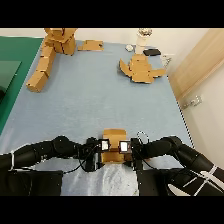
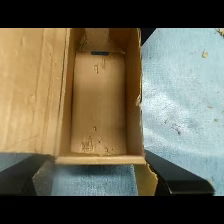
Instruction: Fold the box.
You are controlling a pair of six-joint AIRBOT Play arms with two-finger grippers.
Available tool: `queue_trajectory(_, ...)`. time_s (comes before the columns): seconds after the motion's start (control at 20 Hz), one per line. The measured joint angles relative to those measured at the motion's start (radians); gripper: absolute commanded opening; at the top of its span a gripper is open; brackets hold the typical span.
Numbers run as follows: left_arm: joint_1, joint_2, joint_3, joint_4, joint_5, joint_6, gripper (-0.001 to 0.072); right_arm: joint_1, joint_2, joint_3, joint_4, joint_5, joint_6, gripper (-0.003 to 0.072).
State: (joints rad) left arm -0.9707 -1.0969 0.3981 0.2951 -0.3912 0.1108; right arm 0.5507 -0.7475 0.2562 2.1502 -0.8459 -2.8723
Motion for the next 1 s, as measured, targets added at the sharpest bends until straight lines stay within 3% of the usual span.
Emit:
queue_trajectory(0.35,-0.001,-0.020,0.019,0.064,-0.019,-0.074,0.0702,0.000,0.000,0.000,0.000,0.000,0.000,0.0513)
queue_trajectory(0.4,-0.001,-0.025,0.023,0.073,-0.021,-0.087,0.0672,0.000,0.000,0.000,0.000,0.000,0.000,0.0512)
queue_trajectory(0.45,-0.001,-0.028,0.026,0.084,-0.024,-0.097,0.0595,0.000,0.000,0.000,0.000,0.000,0.000,0.0513)
queue_trajectory(0.9,-0.003,-0.037,0.035,0.111,-0.032,-0.127,0.0593,0.000,0.000,0.000,0.000,0.000,0.002,0.0513)
queue_trajectory(0.95,-0.003,-0.037,0.035,0.111,-0.033,-0.129,0.0582,0.000,0.000,0.000,0.000,0.000,0.001,0.0512)
queue_trajectory(1.0,-0.003,-0.037,0.035,0.111,-0.033,-0.129,0.0488,0.000,0.000,0.000,0.000,0.000,0.001,0.0512)
